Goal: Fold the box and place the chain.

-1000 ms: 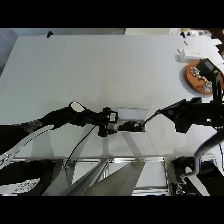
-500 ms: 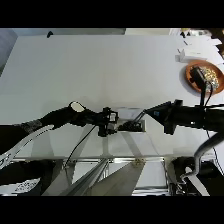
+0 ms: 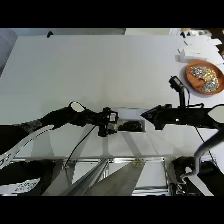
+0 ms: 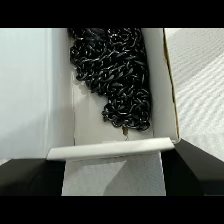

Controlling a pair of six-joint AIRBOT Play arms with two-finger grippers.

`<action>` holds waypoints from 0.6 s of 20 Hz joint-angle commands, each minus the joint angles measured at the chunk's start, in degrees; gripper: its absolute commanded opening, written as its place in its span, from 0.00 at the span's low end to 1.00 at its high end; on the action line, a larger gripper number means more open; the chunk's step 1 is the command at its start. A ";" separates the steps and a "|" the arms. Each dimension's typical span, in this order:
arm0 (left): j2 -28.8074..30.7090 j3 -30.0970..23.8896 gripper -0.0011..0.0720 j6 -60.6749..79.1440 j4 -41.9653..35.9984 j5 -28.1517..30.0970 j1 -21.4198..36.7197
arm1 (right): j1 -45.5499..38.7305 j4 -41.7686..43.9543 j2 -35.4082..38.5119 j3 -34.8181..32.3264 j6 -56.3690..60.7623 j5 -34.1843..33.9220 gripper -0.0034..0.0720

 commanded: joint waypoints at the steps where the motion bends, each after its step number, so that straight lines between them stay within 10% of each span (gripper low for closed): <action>1: 0.00 -0.02 0.03 0.02 -0.02 0.00 0.02 | 0.02 -0.61 -3.28 -0.15 -0.66 0.92 0.21; 12: 0.00 -0.02 0.03 0.02 0.00 0.00 0.02 | 0.04 -3.67 -5.70 15.61 -14.12 -3.13 0.07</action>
